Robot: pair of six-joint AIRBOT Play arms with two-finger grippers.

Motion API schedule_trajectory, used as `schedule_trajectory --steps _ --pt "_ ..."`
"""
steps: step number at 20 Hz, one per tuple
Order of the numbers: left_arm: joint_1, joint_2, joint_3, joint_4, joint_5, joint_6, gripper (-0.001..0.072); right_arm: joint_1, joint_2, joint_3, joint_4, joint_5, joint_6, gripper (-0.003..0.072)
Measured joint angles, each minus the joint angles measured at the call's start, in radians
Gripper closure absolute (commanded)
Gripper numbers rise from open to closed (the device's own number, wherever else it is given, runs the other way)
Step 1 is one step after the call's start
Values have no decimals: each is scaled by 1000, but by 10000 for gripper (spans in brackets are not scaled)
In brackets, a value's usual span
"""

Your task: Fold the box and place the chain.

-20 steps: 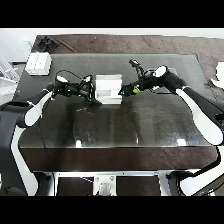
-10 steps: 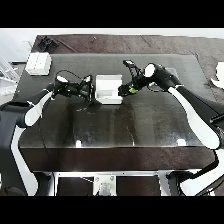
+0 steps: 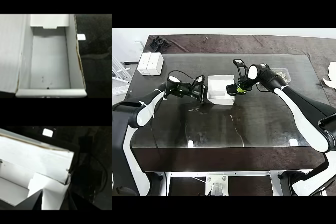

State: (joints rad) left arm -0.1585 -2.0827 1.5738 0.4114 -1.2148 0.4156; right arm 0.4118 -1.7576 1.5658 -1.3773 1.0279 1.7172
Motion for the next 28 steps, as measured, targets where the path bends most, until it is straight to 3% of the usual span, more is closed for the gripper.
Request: schedule_trajectory --steps 11,19,25,28 --pt "0 0 0 -2 1 -1 279 19 -37 10 -144 55 155 313" --pt "2 0 0 1 -1 0 280 55 -88 106 -222 127 190 314" --pt "2 0 0 1 -1 0 279 82 -124 145 -233 172 221 423" --pt "2 0 0 0 -1 0 279 89 -129 155 -235 180 238 437"
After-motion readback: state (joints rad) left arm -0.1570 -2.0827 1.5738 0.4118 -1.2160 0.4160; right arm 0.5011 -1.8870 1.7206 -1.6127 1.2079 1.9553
